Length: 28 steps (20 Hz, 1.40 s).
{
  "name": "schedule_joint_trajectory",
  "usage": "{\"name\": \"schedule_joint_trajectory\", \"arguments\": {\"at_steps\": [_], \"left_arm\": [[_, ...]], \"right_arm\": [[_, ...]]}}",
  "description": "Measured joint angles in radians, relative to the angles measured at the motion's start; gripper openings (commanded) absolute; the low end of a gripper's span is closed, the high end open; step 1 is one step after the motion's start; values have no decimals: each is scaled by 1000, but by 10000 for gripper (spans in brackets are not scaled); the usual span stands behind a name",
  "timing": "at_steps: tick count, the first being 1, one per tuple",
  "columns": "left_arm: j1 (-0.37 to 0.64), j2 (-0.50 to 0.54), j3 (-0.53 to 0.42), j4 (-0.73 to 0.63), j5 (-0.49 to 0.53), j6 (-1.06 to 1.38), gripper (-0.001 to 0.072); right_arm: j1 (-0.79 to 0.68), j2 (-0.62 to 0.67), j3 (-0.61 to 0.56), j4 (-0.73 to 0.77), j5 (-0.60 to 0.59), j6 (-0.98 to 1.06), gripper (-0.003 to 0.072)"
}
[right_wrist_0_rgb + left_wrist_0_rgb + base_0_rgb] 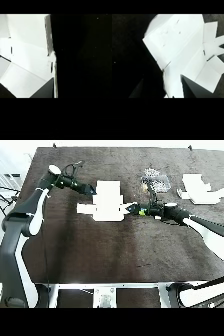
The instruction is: Fold the box and place the chain.
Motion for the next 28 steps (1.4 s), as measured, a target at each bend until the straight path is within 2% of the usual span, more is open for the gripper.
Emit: {"name": "schedule_joint_trajectory", "arguments": {"at_steps": [10,11,12,13,15,16,18,19,24,25,26,27,28], "left_arm": [[-22,-57,5,-68,2,39,528],[-23,-63,5,-72,-9,45,469],[-23,-66,5,-79,-12,50,469],[-24,-67,5,-87,-16,54,405],[-24,-71,5,-93,-27,66,393],[-24,-72,5,-95,-35,71,350],[-23,-73,5,-101,-50,86,338],[-24,-74,5,-101,-56,92,232],[-23,-75,5,-119,-64,122,230],[-23,-75,5,-127,-64,128,185],[-23,-75,5,-133,-66,133,109],[-23,-75,5,-141,-69,140,107],[-23,-75,5,-146,-71,146,20]], "right_arm": [[0,0,0,-5,0,-1,11],[0,0,0,-5,0,-1,11],[0,0,0,-5,0,-1,11],[0,0,0,-5,0,-1,11],[0,0,0,-6,0,-1,11],[0,0,0,-6,0,-1,11],[0,0,0,-6,0,-1,11],[0,0,0,-6,0,-1,10],[0,0,0,-6,0,-1,11],[0,0,0,-6,0,-1,11],[0,0,0,-6,0,-1,11],[0,0,0,-6,0,-1,11],[0,0,0,-6,0,-1,11]]}}
